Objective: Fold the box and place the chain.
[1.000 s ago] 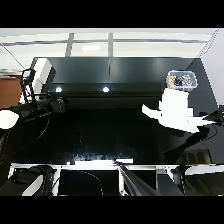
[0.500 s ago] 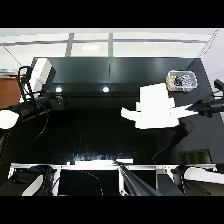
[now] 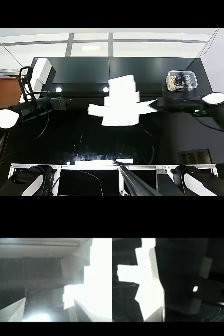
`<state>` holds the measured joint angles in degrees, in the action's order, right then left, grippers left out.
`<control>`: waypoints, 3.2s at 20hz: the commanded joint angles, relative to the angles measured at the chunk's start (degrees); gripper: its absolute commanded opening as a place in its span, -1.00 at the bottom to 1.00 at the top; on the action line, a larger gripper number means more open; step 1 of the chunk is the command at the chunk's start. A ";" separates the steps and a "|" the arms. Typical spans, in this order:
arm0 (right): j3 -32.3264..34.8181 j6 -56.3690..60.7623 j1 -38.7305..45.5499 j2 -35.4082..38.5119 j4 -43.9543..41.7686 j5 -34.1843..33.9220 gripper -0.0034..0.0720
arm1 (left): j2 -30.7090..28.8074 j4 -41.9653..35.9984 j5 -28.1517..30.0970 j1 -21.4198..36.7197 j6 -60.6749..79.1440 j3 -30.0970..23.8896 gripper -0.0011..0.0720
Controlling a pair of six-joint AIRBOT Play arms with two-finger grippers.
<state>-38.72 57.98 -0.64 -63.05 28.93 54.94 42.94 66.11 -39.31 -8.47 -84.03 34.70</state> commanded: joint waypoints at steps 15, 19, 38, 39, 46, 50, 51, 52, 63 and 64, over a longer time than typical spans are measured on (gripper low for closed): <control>12.44 -0.85 -29.35 6.54 10.32 -28.11 -0.89 | 21.00 -26.56 -17.20 4.39 15.43 0.00 0.96; 12.44 -0.85 -29.35 6.54 10.08 -27.98 -0.88 | 27.74 -36.65 -22.36 5.75 27.52 0.00 0.96; 12.44 -1.03 -29.35 6.54 8.17 -26.67 -0.88 | 40.96 -39.39 -34.05 1.42 55.56 4.31 0.61; 12.44 -1.03 -29.35 6.54 8.17 -26.67 -0.88 | 42.14 -38.34 -35.63 1.42 55.54 5.20 0.44; 12.44 -1.03 -29.33 6.54 8.72 -25.94 -0.88 | 45.18 -34.56 -38.64 1.49 55.54 9.51 -0.38; 12.44 -0.98 -29.33 6.54 9.07 -25.33 -0.43 | 45.27 -32.87 -39.30 1.49 55.74 11.02 -0.89; 12.41 -0.98 -29.20 6.58 9.20 -25.33 0.54 | 45.22 -32.92 -39.36 1.46 56.54 11.19 -0.89; 12.13 -1.01 -28.39 6.91 10.40 -24.48 0.85 | 45.20 -32.87 -39.36 1.46 56.87 11.23 -0.89; -7.39 -1.46 -3.34 15.98 45.64 9.07 0.85 | 31.78 -26.12 -23.82 -11.54 65.79 11.39 -0.91; -7.39 -3.34 -3.43 15.93 46.34 9.05 0.85 | 30.56 -27.17 -18.91 -13.38 69.22 11.39 -0.91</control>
<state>-43.79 56.58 -7.01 -47.97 67.68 59.72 77.93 37.98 -70.63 -16.91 -21.58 46.11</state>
